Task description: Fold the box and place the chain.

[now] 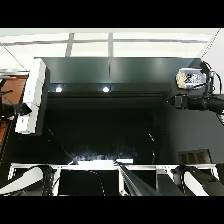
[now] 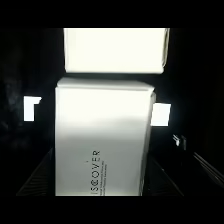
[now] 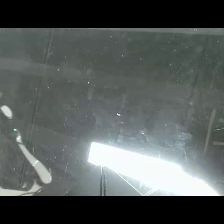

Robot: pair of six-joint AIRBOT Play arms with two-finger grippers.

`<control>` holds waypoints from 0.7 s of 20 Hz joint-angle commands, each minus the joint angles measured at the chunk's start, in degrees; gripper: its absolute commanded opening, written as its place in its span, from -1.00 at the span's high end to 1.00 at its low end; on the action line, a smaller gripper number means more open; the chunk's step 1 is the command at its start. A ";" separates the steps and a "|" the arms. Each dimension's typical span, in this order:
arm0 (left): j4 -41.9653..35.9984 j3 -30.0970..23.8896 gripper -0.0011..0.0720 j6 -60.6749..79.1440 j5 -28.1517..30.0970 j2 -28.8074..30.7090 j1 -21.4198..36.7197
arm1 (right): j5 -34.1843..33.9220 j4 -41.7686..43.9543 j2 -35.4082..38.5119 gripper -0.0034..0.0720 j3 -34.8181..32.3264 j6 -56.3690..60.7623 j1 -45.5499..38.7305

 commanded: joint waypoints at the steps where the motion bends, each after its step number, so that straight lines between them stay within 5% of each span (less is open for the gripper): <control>1: -1.01 4.81 -1.00 0.44 -4.20 1.31 0.02 | -0.04 0.09 0.02 0.88 0.22 -0.04 -0.04; 4: -4.61 11.21 -0.97 -4.85 -8.87 4.63 -0.39 | 4.48 0.20 0.17 0.88 2.97 -0.04 -0.04; 5: -5.01 12.44 -0.58 -7.80 -9.22 6.14 -1.14 | 6.21 0.07 0.66 0.88 4.11 -0.04 -0.04; 6: -5.16 12.81 0.36 -10.58 -9.16 8.24 -2.36 | 7.48 -1.16 1.70 0.88 5.25 -0.02 -0.04; 7: -5.86 12.72 0.90 -10.91 -9.25 10.27 -3.93 | 8.22 -4.07 3.19 0.88 6.23 0.11 -0.04; 11: -6.80 10.32 0.91 -10.88 -6.49 20.63 -16.09 | 5.64 -19.78 11.82 0.88 6.19 5.86 -0.04; 14: -5.86 2.16 0.91 -10.93 3.87 29.40 -27.69 | -8.79 -20.44 18.36 0.88 -1.22 4.02 -0.04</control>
